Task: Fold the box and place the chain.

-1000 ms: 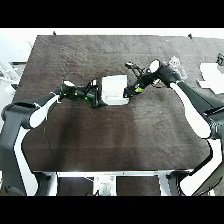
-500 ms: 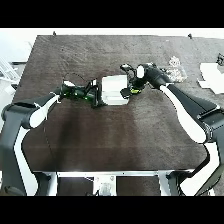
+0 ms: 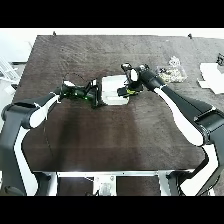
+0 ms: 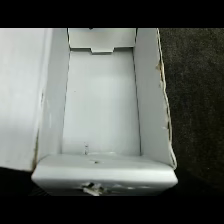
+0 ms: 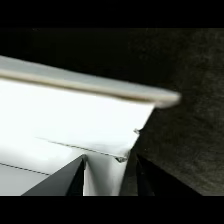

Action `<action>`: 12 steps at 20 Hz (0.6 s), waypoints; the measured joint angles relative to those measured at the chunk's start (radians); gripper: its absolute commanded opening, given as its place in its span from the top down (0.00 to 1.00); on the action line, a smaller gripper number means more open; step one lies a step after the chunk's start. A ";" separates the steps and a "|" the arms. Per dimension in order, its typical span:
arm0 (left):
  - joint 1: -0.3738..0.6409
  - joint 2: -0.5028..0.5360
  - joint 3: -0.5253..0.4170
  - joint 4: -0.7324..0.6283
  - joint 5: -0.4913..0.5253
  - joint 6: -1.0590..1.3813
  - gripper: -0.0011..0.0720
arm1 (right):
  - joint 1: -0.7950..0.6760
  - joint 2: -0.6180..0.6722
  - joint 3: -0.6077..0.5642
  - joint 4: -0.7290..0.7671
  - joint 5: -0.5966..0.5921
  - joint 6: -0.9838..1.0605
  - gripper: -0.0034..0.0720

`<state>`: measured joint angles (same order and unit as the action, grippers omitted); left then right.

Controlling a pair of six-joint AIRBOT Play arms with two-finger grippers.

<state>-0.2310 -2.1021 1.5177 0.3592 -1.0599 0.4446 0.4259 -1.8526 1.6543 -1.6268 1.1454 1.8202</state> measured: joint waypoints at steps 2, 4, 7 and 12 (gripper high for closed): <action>0.000 0.000 0.000 0.000 -0.001 0.000 0.57 | 0.014 -0.004 0.000 -0.005 -0.005 0.055 0.47; 0.000 0.000 0.000 0.000 -0.001 0.000 0.57 | 0.018 -0.009 0.000 -0.006 -0.005 0.082 0.53; 0.000 0.000 0.000 0.000 -0.002 0.000 0.57 | 0.020 -0.018 0.000 -0.008 -0.002 0.116 0.58; 0.000 0.000 0.000 0.000 -0.003 0.000 0.57 | 0.022 -0.047 0.002 -0.009 0.004 0.167 0.87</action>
